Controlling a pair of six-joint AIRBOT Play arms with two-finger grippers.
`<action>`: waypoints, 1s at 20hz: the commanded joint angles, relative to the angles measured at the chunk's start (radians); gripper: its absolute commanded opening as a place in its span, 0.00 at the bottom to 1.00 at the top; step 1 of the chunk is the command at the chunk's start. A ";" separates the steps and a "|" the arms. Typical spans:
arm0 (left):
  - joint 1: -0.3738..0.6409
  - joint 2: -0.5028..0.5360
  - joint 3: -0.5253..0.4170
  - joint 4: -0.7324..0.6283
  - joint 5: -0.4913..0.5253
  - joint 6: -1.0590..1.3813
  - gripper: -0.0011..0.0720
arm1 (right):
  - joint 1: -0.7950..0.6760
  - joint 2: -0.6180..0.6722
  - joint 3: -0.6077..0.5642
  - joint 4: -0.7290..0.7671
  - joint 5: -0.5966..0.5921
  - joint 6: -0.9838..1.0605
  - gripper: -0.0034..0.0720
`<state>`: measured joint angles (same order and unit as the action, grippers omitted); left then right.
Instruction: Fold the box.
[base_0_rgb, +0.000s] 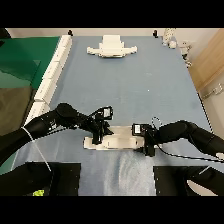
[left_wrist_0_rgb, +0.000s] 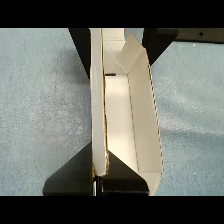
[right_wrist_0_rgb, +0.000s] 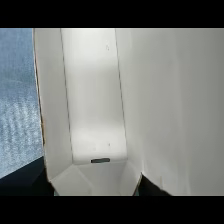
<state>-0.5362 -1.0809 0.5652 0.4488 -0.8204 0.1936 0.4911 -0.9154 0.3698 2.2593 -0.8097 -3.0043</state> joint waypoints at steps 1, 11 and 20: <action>0.000 0.000 0.000 0.000 0.000 0.000 0.04 | 0.002 -0.006 0.002 -0.004 -0.002 0.000 0.91; 0.000 0.000 0.000 0.000 0.000 0.000 0.04 | 0.002 -0.029 0.002 -0.003 -0.003 0.000 0.80; 0.000 0.000 0.000 0.000 0.000 0.000 0.04 | 0.002 -0.031 0.003 -0.003 -0.010 0.000 0.75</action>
<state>-0.5362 -1.0809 0.5652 0.4488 -0.8207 0.1936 0.4919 -0.9451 0.3717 2.2562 -0.8150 -3.0043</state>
